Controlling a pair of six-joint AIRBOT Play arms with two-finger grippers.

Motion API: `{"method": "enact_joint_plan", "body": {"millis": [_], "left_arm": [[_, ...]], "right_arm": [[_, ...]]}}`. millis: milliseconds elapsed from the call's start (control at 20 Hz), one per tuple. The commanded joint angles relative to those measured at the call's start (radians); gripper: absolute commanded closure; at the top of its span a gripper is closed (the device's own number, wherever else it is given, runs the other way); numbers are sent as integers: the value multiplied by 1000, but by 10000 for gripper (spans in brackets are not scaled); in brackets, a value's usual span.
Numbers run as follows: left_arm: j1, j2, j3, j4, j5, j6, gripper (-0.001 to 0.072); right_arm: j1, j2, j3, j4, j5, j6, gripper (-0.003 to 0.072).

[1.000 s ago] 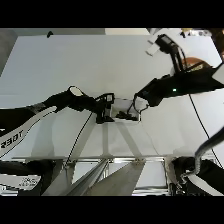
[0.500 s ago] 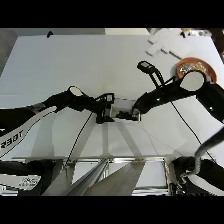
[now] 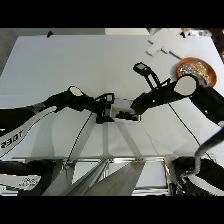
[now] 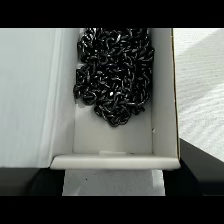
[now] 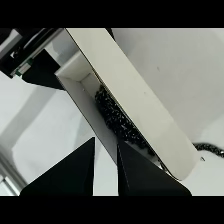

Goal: Fold the box and place the chain.

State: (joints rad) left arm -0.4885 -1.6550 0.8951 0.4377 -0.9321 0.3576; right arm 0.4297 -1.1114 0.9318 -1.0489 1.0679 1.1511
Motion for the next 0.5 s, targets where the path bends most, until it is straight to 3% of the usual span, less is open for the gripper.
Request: {"method": "enact_joint_plan", "body": {"millis": [0,100,250,450], "left_arm": [[0,0,0,0,0,0,610],[0,0,0,0,0,0,610],[0,0,0,0,0,0,610],[0,0,0,0,0,0,610]], "right_arm": [[4,35,1,-48,17,27,519],[-18,99,6,-68,16,26,433],[-135,180,13,-82,42,27,433],[-303,171,13,-179,76,118,433]]}}
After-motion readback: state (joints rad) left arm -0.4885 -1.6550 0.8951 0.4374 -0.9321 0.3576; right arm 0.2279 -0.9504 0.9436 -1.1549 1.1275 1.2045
